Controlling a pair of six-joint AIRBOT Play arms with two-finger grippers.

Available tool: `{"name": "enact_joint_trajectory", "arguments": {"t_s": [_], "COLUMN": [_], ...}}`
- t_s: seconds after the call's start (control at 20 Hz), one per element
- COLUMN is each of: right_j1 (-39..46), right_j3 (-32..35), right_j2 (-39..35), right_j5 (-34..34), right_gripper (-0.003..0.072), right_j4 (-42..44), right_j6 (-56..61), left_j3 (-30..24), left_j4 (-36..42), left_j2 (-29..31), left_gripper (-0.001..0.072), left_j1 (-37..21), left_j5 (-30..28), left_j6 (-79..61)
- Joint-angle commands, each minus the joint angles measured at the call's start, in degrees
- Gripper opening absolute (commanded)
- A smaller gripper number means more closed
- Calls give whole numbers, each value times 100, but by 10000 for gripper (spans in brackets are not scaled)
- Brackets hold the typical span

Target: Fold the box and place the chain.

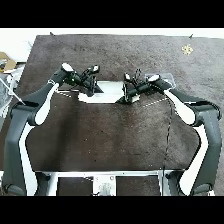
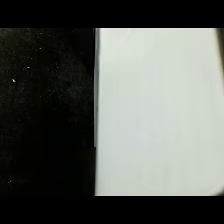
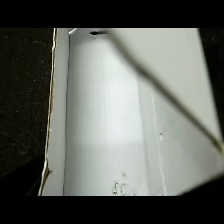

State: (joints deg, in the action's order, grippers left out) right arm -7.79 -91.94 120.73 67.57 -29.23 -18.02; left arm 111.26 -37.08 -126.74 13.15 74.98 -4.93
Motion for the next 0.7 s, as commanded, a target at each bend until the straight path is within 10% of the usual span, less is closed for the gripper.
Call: {"name": "enact_joint_trajectory", "arguments": {"t_s": [0.0,0.55,0.65], "right_j1": [-4,-2,-2], "right_j3": [-2,-2,-2], "right_j2": [4,4,4], "right_j5": [-33,-31,-31], "right_gripper": [375,375,375], "right_j4": [-11,-11,-11], "right_j6": [4,4,4], "left_j3": [-2,-2,0], "left_j4": [0,83,186], "left_j2": [-4,-4,-2], "left_gripper": [12,13,335], "left_j1": [2,2,2], "left_j5": [-4,-13,59], "left_j6": [13,15,17]}}
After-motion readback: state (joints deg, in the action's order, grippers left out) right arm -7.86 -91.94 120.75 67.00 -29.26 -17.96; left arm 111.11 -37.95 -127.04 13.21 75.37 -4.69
